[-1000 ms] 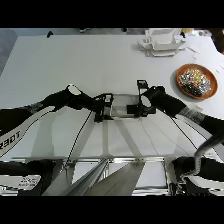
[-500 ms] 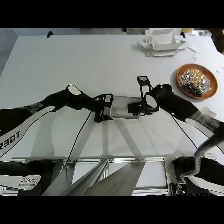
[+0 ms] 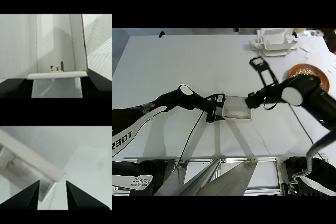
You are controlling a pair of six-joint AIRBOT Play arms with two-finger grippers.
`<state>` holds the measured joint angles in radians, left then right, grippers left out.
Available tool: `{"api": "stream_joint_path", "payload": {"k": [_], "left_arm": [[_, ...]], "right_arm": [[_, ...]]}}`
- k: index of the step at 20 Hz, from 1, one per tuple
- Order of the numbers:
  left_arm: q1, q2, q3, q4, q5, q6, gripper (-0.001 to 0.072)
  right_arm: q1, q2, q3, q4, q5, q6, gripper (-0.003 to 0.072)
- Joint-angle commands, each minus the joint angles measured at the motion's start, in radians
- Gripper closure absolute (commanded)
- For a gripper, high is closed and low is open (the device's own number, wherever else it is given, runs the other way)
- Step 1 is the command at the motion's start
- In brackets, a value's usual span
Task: Fold the box and place the chain.
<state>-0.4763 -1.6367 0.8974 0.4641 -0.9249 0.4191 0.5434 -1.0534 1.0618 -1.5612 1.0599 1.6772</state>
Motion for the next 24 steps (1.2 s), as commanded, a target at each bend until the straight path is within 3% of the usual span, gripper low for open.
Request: {"api": "stream_joint_path", "payload": {"k": [1, 5, 9, 17, 20, 24], "left_arm": [[0.001, 0.001, 0.001, 0.000, 0.001, 0.000, 0.0459], [0.001, 0.001, 0.001, 0.000, 0.001, 0.000, 0.0459], [0.001, 0.001, 0.001, 0.000, 0.000, 0.000, 0.0459], [0.001, 0.001, 0.001, 0.000, 0.001, 0.000, 0.0459], [0.001, 0.001, 0.001, 0.000, 0.001, 0.000, 0.0459], [0.001, 0.001, 0.001, 0.000, 0.001, 0.000, 0.0459]], "right_arm": [[-0.151, 0.023, 0.145, -0.013, -0.056, -0.116, 0.0378], [-0.412, -0.040, 0.237, 0.000, -0.131, -0.161, 0.0397], [-0.576, -0.166, 0.239, 0.040, -0.163, -0.172, 0.0396], [-0.670, -0.419, 0.239, 0.033, -0.193, -0.194, 0.0399], [-0.678, -0.476, 0.239, -0.006, -0.226, -0.174, 0.0460], [-0.744, -0.540, 0.238, -0.005, -0.133, -0.134, 0.0459]]}}
